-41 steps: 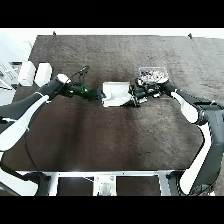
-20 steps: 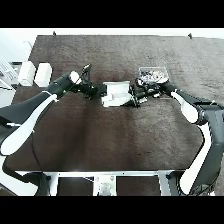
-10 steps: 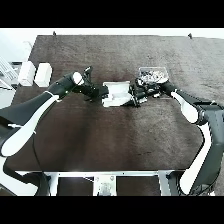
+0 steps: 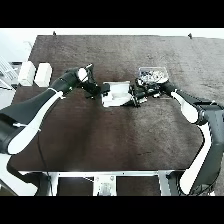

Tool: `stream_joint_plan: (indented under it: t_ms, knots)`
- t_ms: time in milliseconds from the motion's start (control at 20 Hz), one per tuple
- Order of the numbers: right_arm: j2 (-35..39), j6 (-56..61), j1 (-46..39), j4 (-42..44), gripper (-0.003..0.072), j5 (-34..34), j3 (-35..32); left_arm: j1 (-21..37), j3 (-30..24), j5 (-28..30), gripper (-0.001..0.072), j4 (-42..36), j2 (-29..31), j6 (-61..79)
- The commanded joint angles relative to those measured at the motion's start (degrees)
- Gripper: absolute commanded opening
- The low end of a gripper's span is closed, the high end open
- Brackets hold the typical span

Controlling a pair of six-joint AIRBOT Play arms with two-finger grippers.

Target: Fold the box and place the chain.

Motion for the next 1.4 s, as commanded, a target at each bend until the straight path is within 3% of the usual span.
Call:
stream_joint_plan:
  t_ms: [0,300,1000,1350]
  knots:
    - [-0.02,0.00,-0.02,0.00,0.0477,0.02,0.00,-1.29,2.91,-3.23,0.0418,1.64,-1.88,-2.23]
    - [-0.02,0.00,-0.04,0.02,0.0477,0.02,0.00,-2.19,3.98,-4.94,0.0418,6.91,-2.80,-6.73]
    - [-0.02,0.00,-0.02,0.00,0.0477,0.02,0.00,-4.20,21.99,-21.84,0.0418,14.10,-13.49,-9.64]
    - [-0.02,0.00,-0.02,0.00,0.0477,0.02,0.00,-4.17,23.43,-23.37,0.0418,17.84,-13.49,-9.55]
